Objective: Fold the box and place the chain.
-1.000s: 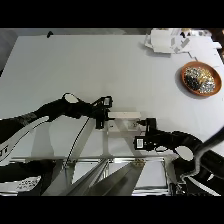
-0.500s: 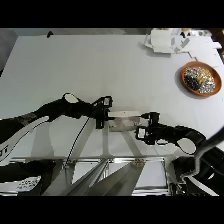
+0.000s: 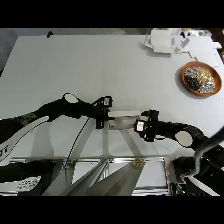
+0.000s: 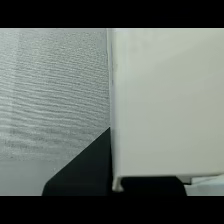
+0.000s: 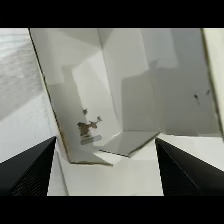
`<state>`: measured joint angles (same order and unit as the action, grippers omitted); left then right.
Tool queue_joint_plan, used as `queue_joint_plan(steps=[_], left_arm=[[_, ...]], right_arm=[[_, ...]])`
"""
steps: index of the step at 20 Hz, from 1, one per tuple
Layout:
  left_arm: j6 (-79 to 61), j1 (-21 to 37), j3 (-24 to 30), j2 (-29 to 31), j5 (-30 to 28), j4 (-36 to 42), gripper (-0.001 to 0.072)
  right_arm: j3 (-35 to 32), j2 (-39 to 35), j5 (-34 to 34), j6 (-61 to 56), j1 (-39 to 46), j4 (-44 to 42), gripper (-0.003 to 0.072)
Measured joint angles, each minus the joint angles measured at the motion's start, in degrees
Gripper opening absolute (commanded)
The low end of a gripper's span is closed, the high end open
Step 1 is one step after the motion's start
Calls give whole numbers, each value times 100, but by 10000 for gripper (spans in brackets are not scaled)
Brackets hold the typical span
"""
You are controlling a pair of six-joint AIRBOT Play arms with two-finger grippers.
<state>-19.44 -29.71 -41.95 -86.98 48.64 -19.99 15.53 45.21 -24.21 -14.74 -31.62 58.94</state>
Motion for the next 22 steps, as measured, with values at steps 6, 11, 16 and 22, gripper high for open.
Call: queue_joint_plan(steps=[6, 11, 16, 22], left_arm=[[0, 0, 0, 0, -4, 0, 9], [-2, 0, 0, -2, 0, 0, 9], [-4, 0, 0, -2, 4, 0, 9], [-9, 0, 0, -2, 20, -4, 9]], right_arm=[[186, 214, -197, 688, 437, -619, 691], [280, 568, -713, 2529, 973, -2133, 691], [356, 909, -1432, 3279, 1606, -2634, 691], [431, 1567, -2094, 4389, 1917, -3366, 690]])
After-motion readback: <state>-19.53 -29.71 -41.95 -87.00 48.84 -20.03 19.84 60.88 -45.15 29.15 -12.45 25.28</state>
